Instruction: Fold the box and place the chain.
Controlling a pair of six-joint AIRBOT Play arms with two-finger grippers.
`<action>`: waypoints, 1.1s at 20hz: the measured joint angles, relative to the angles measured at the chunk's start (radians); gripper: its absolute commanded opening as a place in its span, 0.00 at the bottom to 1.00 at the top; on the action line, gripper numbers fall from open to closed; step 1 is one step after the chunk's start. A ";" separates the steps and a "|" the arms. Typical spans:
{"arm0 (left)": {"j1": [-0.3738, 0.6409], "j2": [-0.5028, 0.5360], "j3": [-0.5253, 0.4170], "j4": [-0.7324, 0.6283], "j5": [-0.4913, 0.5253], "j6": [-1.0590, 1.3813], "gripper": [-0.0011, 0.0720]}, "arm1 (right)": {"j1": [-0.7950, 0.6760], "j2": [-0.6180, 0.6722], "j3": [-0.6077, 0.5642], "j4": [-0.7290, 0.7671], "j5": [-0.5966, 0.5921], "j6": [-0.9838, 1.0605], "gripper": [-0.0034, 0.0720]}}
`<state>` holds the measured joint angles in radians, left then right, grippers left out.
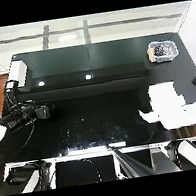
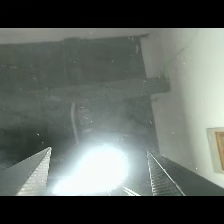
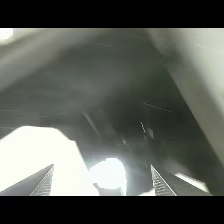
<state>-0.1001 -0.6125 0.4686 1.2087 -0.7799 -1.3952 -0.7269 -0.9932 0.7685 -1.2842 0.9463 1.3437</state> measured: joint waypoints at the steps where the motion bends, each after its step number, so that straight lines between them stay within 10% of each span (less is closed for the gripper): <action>1: 0.000 0.000 0.000 -0.005 -0.006 0.000 0.99 | -0.078 -0.045 0.033 0.000 0.066 -0.040 0.98; 5: 0.000 -0.005 0.000 -0.017 -0.042 0.000 0.99 | -0.218 -0.244 0.145 0.008 0.282 -0.173 0.92; 9: 0.000 -0.010 0.000 -0.028 -0.056 0.000 0.99 | -0.184 -0.387 0.204 0.009 0.393 -0.332 0.14; 22: 0.000 -0.013 0.000 -0.043 -0.021 0.000 0.99 | 0.083 -0.312 0.267 0.297 0.448 -0.475 0.06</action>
<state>-0.1001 -0.6250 0.4686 1.1660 -0.8005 -1.3952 -0.6441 -1.3056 1.0351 -0.9871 1.3945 0.8688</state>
